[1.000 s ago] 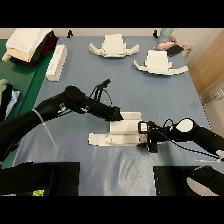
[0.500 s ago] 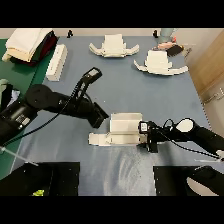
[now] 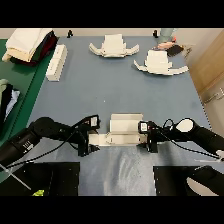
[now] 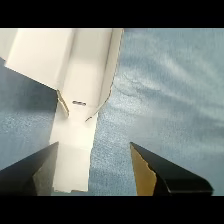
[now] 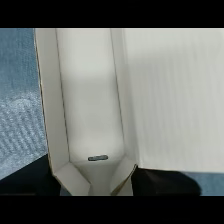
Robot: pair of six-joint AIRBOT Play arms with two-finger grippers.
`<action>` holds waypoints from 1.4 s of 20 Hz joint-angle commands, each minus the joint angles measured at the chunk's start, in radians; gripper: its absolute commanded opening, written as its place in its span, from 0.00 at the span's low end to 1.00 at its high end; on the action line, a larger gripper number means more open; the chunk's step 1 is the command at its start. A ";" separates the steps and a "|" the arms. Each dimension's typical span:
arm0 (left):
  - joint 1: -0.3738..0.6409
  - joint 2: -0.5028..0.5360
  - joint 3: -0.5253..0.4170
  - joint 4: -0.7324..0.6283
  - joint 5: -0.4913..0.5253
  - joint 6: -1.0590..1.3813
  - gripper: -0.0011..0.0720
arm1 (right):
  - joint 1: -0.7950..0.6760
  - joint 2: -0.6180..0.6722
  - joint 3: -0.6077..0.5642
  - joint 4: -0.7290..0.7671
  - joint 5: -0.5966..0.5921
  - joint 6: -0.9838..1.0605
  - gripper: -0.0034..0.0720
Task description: Fold the box.
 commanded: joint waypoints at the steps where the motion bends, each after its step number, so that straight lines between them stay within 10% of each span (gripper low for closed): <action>1: -0.005 0.000 -0.078 -0.110 0.113 0.241 0.94 | 0.001 0.000 0.000 0.000 0.000 0.000 0.72; 11: -0.035 -0.185 -0.066 -0.371 0.257 0.515 0.92 | 0.001 0.000 0.000 0.000 0.000 0.000 0.72; 20: -0.085 -0.274 -0.031 -0.388 0.272 0.531 0.26 | 0.001 0.000 0.000 0.000 0.000 0.000 0.72; 28: -0.092 -0.274 -0.031 -0.484 0.299 0.587 0.25 | 0.001 0.000 0.000 0.000 0.000 0.000 0.72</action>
